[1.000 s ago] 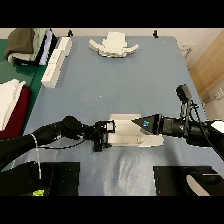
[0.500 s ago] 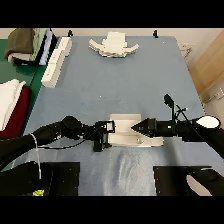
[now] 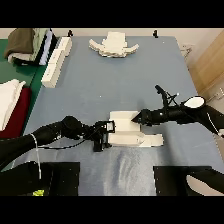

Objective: Fold the box.

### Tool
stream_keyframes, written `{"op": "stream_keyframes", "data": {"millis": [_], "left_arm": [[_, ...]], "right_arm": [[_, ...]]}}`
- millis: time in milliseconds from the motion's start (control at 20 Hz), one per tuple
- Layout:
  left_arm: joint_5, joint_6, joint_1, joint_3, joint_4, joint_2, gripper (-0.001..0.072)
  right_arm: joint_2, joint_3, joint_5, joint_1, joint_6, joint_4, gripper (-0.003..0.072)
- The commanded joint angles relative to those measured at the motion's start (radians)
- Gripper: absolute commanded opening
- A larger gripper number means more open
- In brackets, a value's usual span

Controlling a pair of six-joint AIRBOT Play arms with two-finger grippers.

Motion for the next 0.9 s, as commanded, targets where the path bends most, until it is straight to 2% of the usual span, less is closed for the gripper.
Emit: {"op": "stream_keyframes", "data": {"millis": [0,200,600,850], "left_arm": [[0.000,0.000,0.000,0.001,0.000,0.000,0.0463],[0.000,0.000,0.000,0.001,0.000,0.000,0.0463],[0.000,0.000,0.000,0.001,0.000,0.000,0.0463],[0.000,0.000,0.000,0.001,0.000,0.000,0.0463]], "right_arm": [[-0.115,0.035,-0.017,0.001,-0.040,-0.035,0.0222],[-0.191,0.035,-0.024,0.054,-0.108,-0.035,0.0221],[-0.193,0.037,-0.039,0.092,-0.124,-0.063,0.0221],[-0.089,0.084,0.005,0.082,-0.124,-0.066,0.0222]]}}
